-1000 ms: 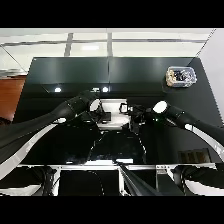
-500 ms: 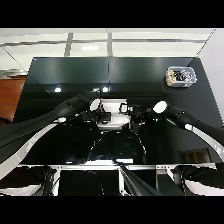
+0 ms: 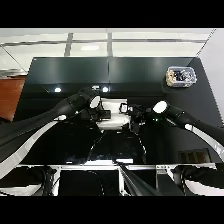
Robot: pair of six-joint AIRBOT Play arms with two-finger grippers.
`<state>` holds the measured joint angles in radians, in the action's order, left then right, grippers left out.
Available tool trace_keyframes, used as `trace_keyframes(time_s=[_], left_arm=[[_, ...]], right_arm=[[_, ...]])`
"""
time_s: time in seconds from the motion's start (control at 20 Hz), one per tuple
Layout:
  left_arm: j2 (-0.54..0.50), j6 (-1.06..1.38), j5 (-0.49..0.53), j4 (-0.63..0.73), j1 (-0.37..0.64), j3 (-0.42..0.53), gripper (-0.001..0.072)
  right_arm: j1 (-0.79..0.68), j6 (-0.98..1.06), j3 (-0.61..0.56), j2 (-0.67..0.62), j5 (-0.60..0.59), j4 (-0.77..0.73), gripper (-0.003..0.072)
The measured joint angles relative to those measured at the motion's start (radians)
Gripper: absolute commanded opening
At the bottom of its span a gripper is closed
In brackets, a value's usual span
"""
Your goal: Fold the box and place the chain.
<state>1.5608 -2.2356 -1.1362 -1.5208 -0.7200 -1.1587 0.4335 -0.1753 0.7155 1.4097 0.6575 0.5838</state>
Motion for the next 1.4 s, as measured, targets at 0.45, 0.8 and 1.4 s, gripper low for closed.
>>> trace_keyframes(time_s=[0.45, 0.8, 1.4], left_arm=[[0.004, 0.01, -0.002, 0.009, 0.0, -0.001, 0.0027], [0.005, 0.014, -0.002, 0.011, 0.0, -0.002, 0.0026], [0.005, 0.014, 0.0, 0.021, 0.0, -0.002, 0.0027]], right_arm=[[-0.006, 0.031, 0.002, -0.062, 0.037, 0.081, 0.0708], [-0.007, 0.034, 0.003, -0.094, 0.056, 0.143, 0.0237], [0.011, 0.023, 0.002, -0.037, 0.045, -0.108, 0.023]])
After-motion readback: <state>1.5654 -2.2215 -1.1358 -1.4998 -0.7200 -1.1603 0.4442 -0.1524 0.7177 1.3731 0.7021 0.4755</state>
